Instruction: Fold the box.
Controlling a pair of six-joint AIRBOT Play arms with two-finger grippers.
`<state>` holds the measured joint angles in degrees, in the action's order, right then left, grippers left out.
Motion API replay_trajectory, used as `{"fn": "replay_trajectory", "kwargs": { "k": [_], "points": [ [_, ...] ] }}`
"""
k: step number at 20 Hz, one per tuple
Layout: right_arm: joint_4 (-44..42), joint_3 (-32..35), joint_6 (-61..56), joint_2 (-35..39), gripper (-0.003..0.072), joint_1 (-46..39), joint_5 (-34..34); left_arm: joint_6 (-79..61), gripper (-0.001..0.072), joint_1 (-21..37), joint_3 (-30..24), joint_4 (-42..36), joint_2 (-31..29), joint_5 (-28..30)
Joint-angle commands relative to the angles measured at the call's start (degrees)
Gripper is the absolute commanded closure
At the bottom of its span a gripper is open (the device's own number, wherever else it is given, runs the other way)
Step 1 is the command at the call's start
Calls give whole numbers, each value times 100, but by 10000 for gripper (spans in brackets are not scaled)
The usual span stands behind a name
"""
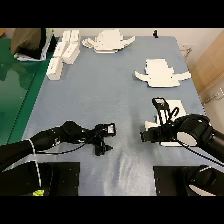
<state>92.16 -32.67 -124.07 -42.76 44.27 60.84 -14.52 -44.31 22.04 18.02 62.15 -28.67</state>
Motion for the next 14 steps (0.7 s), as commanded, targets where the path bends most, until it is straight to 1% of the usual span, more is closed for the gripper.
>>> {"fn": "replay_trajectory", "kwargs": {
  "k": [1,3,6,8,9,10,11,13,14],
  "points": [
    [-2,2,0,-2,683,2,2,28,176,2,4,-26,-2,-33],
    [-2,2,-2,-2,684,2,4,527,175,7,33,-20,-87,-33],
    [2,2,-2,-2,683,2,-103,1926,176,144,199,96,-503,11],
    [63,2,-2,-2,683,0,-468,3097,176,417,326,551,-970,-37],
    [37,2,-2,-4,683,0,-568,3908,176,634,400,1016,-1226,-140],
    [22,2,0,-4,683,2,-579,4760,176,885,485,1639,-1440,-382],
    [20,2,-2,-4,684,0,-586,5794,176,1200,590,2457,-1644,-820],
    [20,2,-2,-4,684,0,-584,7604,176,1851,800,3801,-1902,-2033],
    [0,2,-4,-4,683,0,-584,8107,176,2164,876,4153,-1971,-2653]
  ]
}}
